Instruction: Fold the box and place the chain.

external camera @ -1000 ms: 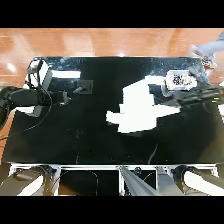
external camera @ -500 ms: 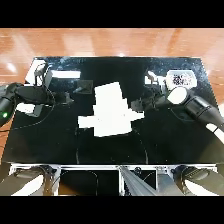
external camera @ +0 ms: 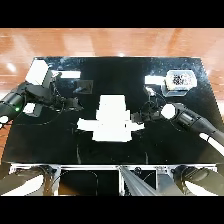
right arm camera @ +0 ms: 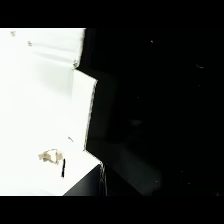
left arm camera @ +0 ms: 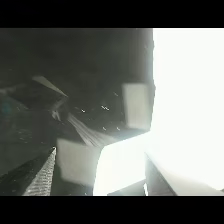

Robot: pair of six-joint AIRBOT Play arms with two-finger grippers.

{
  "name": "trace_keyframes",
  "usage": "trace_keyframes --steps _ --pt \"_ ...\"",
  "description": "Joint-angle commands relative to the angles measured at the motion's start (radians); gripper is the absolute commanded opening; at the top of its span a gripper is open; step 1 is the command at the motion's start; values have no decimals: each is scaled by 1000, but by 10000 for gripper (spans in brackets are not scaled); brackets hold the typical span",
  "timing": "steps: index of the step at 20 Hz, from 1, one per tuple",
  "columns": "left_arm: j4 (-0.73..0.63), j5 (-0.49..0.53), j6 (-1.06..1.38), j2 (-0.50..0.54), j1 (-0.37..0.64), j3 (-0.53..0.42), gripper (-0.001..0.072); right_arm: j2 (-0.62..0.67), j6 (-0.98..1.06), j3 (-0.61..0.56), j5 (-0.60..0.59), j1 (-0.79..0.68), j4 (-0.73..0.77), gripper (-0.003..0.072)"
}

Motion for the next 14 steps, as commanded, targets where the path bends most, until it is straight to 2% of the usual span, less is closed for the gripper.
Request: trace_keyframes --steps 1,6,9,11,14 --pt "-48 108 77 -61 2 51 621 1 8 -10 -13 3 14 32" --pt "-142 287 206 -297 2 260 623 1 7 -10 -9 3 35 32" --pt "-253 397 227 -459 0 354 623 1 7 -10 -5 3 35 32" --pt "-272 427 228 -535 -5 401 623 1 7 -10 -5 3 35 32" --pt "-270 433 228 -594 -14 447 623 1 6 -10 -5 3 35 32"
